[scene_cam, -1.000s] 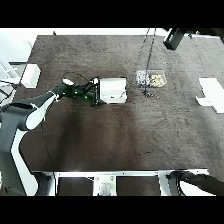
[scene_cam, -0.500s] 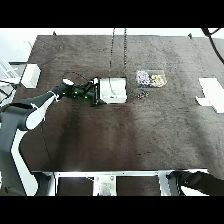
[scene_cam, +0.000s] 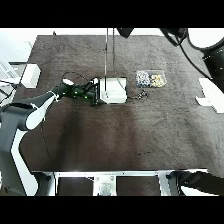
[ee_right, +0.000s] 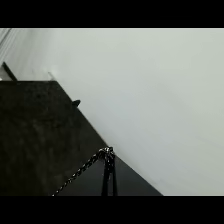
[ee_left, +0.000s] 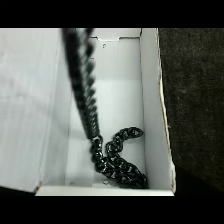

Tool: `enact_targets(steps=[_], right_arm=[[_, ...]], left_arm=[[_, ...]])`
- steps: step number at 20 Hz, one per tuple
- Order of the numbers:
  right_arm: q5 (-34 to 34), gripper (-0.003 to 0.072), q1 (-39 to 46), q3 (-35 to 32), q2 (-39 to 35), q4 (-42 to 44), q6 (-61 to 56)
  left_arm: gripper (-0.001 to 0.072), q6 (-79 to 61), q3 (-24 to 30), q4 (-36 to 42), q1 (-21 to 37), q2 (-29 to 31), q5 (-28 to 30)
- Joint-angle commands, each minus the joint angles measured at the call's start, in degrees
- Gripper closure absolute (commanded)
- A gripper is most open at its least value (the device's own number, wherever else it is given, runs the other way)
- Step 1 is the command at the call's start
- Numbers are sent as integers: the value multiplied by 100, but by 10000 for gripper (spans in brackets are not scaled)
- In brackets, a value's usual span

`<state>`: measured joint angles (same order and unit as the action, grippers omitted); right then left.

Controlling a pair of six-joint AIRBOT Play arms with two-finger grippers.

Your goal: Fold the box and place the chain.

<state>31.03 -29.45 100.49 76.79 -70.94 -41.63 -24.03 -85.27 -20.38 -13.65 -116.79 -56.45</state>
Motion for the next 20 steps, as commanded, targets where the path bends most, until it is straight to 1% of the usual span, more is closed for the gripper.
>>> enact_targets(steps=[1,3,5,7,8,10,13,14,15,16,20], right_arm=[[280,678,192,-522,52,-22,-896],[321,678,317,-1113,57,-7,-1283],[192,678,387,-1910,94,11,-1390],[-190,678,393,-2778,339,352,-1375],[-367,678,391,-3106,516,411,-1362],[-378,678,387,-3442,920,409,-1241],[-251,672,391,-3475,1071,402,-1012],[-249,589,424,-3445,1036,378,-896],[-249,342,474,-3429,979,334,-868],[-249,134,551,-3407,911,260,-868],[-184,134,1113,-3394,592,31,-857]], left_arm=[[420,0,2,0,0,2,0],[420,0,2,-2,0,2,0],[420,0,2,0,0,2,0],[420,0,2,0,0,2,2],[420,0,2,0,0,2,2],[420,0,2,0,0,2,2],[420,0,2,-2,0,2,0],[420,-2,2,0,0,2,2],[420,0,2,0,0,2,0],[420,0,2,0,0,2,0],[421,0,2,0,-2,2,0]])
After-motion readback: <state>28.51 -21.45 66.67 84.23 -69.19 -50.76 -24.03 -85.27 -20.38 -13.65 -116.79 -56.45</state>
